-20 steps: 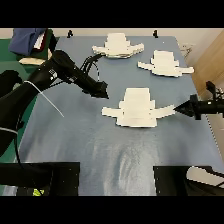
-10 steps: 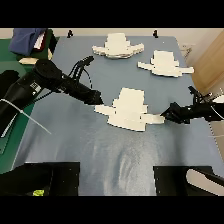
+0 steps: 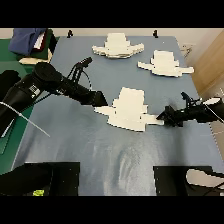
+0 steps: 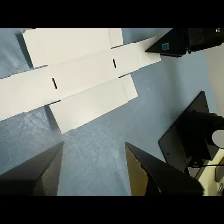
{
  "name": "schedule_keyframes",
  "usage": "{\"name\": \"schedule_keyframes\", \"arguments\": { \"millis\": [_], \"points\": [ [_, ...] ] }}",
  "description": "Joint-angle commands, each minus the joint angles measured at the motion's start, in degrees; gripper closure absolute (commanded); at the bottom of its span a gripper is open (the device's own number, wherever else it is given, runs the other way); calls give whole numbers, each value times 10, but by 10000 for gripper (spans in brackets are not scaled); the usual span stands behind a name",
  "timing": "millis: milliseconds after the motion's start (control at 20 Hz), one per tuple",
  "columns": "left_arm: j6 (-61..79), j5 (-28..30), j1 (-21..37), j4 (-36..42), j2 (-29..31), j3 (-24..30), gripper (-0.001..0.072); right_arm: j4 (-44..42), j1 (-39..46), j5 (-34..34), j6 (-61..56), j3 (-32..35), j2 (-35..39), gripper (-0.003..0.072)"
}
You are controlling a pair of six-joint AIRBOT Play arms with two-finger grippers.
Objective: Fold the box.
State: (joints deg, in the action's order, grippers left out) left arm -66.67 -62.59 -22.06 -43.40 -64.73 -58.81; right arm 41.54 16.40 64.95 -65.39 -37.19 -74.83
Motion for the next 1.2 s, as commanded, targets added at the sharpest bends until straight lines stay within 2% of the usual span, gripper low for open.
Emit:
{"name": "schedule_keyframes", "arguments": {
  "millis": [0,150,200,250,400,450,550,700,1150],
  "points": [
    [-4,7,0,1,1,0,125,-106,-1,44,81,0,-22,389],
    [-4,9,0,1,1,1,125,-180,-1,86,120,0,-22,405],
    [-4,10,0,1,1,1,125,-182,-1,88,119,0,-22,437],
    [-4,11,0,1,1,1,125,-176,-1,85,120,0,-22,531],
    [-4,18,0,1,1,1,125,-165,-1,67,120,0,-23,543],
    [-5,23,0,1,1,1,125,-165,-1,60,127,0,-23,684],
    [-9,31,0,1,1,1,125,-165,-1,60,140,0,-22,685],
    [-19,30,1,1,-1,1,125,-147,-1,109,150,0,-19,685],
    [-34,-23,53,2,-26,-1,125,27,-1,221,68,-17,24,686]
  ]
}}
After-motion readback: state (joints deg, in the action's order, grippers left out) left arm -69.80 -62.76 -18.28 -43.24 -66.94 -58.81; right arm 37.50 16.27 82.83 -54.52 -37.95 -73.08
